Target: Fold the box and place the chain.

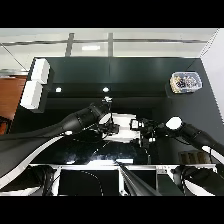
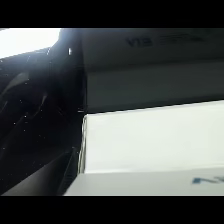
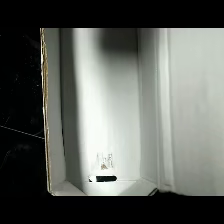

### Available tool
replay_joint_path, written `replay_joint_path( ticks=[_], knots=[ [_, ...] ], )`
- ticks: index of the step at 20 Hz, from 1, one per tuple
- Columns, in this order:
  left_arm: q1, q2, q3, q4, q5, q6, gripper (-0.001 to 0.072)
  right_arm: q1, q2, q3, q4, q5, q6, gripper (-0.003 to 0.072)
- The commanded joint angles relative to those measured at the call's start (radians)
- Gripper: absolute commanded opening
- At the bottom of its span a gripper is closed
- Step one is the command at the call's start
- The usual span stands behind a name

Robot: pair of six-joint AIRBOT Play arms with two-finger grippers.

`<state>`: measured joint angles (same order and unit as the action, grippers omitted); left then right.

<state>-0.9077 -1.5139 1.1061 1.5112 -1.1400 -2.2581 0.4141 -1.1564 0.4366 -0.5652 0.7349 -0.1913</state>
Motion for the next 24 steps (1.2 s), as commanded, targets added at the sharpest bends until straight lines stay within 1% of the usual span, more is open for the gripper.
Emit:
replay_joint_path(
  ticks=[1,8,13,24],
  knots=[
    [0.0,-0.008,0.005,0.0,-0.019,-0.002,0.0348,0.0,0.0,0.0,0.0,0.0,0.0,0.0442],
    [0.002,-0.009,0.005,0.0,-0.02,-0.002,0.0348,0.0,0.0,0.0,0.0,0.0,0.0,0.0442],
    [0.0,-0.033,0.005,-0.006,-0.024,-0.002,0.0348,0.0,0.0,0.0,0.0,0.0,0.0,0.0442],
    [0.002,-0.033,0.005,-0.005,-0.024,-0.002,0.0348,0.0,0.0,0.0,0.0,0.0,0.0,0.0442]
  ],
)
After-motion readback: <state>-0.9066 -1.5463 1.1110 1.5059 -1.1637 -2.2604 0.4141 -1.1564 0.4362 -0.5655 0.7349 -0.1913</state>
